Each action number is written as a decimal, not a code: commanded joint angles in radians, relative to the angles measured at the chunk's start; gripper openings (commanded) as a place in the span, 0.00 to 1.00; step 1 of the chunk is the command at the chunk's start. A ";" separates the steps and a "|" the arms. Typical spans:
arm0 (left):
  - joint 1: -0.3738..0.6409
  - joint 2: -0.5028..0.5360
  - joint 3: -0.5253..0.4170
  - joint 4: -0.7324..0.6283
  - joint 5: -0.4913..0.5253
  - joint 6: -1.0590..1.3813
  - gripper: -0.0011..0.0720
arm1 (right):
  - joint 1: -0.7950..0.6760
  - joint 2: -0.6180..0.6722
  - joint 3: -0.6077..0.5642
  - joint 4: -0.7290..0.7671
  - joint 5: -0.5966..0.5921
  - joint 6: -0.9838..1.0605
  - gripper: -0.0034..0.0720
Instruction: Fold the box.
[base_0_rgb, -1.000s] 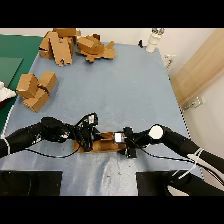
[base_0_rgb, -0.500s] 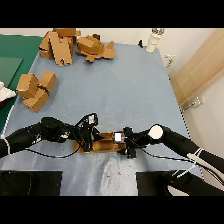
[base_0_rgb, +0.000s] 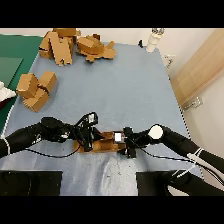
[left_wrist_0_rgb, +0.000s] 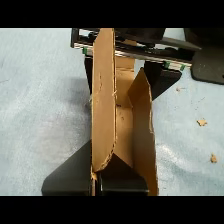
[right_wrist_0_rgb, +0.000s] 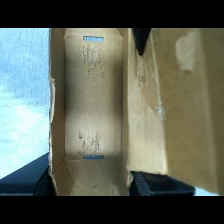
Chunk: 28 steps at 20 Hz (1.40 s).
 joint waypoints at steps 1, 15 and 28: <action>0.002 0.000 0.001 0.001 0.048 -0.085 0.04 | 0.000 0.000 -0.001 -0.003 0.001 0.022 0.79; 0.002 0.000 0.025 -0.003 0.025 -0.176 0.60 | 0.000 0.000 -0.001 -0.003 0.000 0.022 0.79; 0.093 0.229 0.036 0.288 0.014 -0.496 0.63 | 0.000 0.000 -0.001 -0.003 0.001 0.022 0.79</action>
